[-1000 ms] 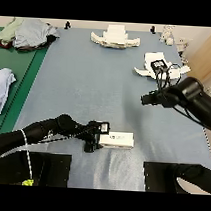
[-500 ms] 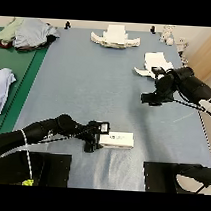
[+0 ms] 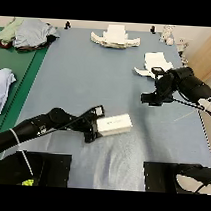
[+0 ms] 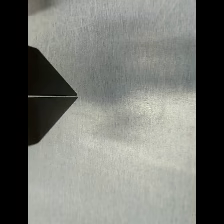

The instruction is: Fold the box.

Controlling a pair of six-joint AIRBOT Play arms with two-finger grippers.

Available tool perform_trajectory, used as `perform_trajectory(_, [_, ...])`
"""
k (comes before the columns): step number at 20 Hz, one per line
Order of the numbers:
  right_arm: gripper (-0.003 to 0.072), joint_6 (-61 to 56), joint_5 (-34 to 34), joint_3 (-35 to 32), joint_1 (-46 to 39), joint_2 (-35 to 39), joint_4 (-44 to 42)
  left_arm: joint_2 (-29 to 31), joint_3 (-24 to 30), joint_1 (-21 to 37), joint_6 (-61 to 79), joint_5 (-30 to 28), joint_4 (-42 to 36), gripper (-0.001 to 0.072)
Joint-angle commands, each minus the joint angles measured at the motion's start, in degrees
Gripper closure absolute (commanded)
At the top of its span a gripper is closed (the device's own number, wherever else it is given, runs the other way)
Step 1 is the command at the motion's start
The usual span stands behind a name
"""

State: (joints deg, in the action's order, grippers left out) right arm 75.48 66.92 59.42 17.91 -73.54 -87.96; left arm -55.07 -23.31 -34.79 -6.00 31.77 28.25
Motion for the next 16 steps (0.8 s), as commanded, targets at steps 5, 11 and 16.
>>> perform_trajectory(5, [0.0681,0.02,0.04,0.02,0.00,-0.02,-0.11,3.21,-7.43,29.03,-27.54,-1.51,24.39,0.0187])
perform_trajectory(11, [0.0681,0.02,0.04,0.02,0.00,-0.02,-0.11,-22.29,-32.74,47.95,-30.27,-1.53,24.52,0.0186])
perform_trajectory(16, [0.0681,0.02,0.04,0.02,0.00,-0.02,-0.11,-41.44,-54.80,50.84,-31.58,-1.16,24.55,0.0187])
